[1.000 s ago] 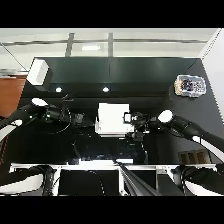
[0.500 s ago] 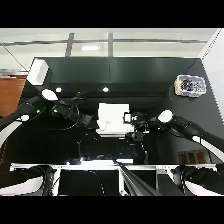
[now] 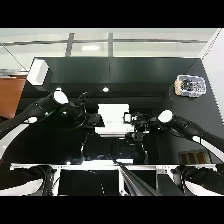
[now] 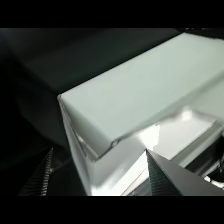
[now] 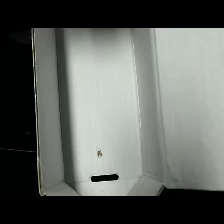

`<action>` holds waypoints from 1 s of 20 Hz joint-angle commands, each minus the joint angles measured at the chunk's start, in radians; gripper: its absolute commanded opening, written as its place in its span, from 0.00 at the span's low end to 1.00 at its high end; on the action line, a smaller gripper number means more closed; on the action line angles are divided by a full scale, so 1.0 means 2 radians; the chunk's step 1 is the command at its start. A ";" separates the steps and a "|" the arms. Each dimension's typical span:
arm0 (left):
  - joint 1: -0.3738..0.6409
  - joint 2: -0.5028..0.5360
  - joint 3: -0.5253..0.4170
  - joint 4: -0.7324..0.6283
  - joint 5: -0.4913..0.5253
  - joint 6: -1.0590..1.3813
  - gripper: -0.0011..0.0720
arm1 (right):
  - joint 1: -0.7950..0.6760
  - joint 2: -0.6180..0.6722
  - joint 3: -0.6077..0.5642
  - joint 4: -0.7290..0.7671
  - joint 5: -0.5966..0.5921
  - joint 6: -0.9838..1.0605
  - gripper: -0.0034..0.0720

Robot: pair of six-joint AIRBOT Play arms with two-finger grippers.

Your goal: Fold the box and place the chain.

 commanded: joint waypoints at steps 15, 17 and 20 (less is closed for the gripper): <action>-0.094 0.022 0.056 0.200 0.023 -0.229 0.95 | 0.001 0.000 0.000 0.000 0.000 0.000 0.61; -0.118 0.022 0.068 0.215 0.020 -0.243 0.95 | 0.001 0.000 0.000 0.000 0.000 0.000 0.61; -0.142 0.022 0.075 0.215 0.022 -0.257 0.80 | 0.001 0.000 0.000 0.000 0.000 0.000 0.61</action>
